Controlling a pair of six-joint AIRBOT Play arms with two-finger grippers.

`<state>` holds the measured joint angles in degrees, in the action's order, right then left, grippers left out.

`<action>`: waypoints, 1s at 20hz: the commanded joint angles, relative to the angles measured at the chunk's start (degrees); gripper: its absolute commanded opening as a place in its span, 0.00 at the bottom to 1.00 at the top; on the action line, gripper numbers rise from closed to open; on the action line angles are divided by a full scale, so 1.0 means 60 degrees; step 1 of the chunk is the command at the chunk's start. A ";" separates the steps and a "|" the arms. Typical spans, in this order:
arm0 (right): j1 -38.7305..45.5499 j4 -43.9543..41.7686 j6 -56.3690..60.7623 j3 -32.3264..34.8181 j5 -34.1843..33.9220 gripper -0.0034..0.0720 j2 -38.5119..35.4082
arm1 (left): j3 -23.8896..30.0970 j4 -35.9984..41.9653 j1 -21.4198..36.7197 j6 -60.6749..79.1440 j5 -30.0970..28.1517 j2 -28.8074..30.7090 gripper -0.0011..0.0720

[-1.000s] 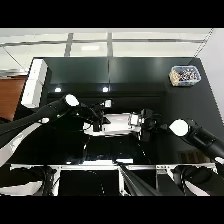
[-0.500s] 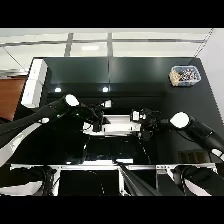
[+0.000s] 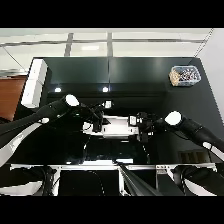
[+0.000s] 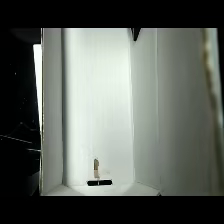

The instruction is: Fold the box and place the chain.

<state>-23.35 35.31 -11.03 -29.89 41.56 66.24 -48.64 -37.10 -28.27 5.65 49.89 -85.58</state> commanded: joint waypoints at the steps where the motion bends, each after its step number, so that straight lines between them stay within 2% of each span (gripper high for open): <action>1: 0.0364 -0.0397 -0.0430 0.0004 0.0080 0.94 0.0346 | 0.0000 0.0011 -0.0004 0.0000 0.0007 -0.0004 0.05; 3: 0.0619 -0.0896 -0.1111 0.0004 0.0463 0.94 0.0463 | 0.0000 0.0011 -0.0004 -0.0004 0.0022 -0.0004 0.05; 7: 0.0492 -0.1093 -0.1322 0.0004 0.0408 0.94 0.0685 | 0.0000 0.0011 -0.0004 0.0000 0.0022 -0.0004 0.05; 20: 0.0259 -0.0357 -0.0565 0.0000 -0.0135 0.93 0.0838 | 0.0000 0.0011 -0.0004 0.0000 0.0018 -0.0004 0.05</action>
